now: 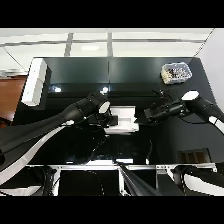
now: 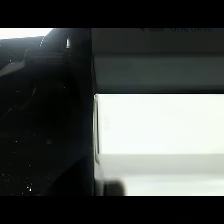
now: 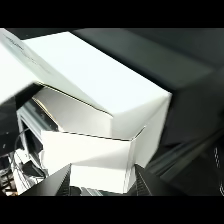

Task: Fold the box and place the chain.

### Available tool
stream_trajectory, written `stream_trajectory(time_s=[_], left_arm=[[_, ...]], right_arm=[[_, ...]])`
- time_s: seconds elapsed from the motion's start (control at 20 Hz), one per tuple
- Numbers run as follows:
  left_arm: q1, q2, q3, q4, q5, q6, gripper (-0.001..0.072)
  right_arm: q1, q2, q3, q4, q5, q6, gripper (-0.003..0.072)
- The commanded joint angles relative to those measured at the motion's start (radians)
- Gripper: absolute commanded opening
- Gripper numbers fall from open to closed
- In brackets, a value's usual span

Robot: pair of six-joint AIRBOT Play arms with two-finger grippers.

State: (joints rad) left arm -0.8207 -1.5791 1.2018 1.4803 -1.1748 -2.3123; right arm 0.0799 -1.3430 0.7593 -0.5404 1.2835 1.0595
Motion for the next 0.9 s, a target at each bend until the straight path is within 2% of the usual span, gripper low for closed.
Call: stream_trajectory(time_s=[0.0, 0.05, 0.3, 0.6, 0.85], left_arm=[[0.001, -0.001, 0.0, 0.0, 0.0, 0.0, 0.0027], [0.001, -0.001, 0.0, 0.0, -0.001, 0.0, 0.0027], [0.001, -0.001, 0.0, 0.0, -0.001, 0.0, 0.0027], [0.0, -0.001, 0.0, 0.0, -0.005, 0.0, 0.0027], [0.001, -0.001, 0.0, 0.0, -0.004, 0.0, 0.0027]], right_arm=[[0.091, 0.0, 0.061, -0.057, -0.061, 0.147, 0.0396], [0.121, 0.0, 0.08, -0.092, -0.079, 0.196, 0.0371], [0.274, -0.001, 0.149, -0.346, -0.163, 0.489, 0.0365], [0.426, -0.003, 0.159, -0.557, -0.289, 0.784, 0.0363], [0.527, -0.006, 0.183, -0.782, -0.291, 1.023, 0.0363]])
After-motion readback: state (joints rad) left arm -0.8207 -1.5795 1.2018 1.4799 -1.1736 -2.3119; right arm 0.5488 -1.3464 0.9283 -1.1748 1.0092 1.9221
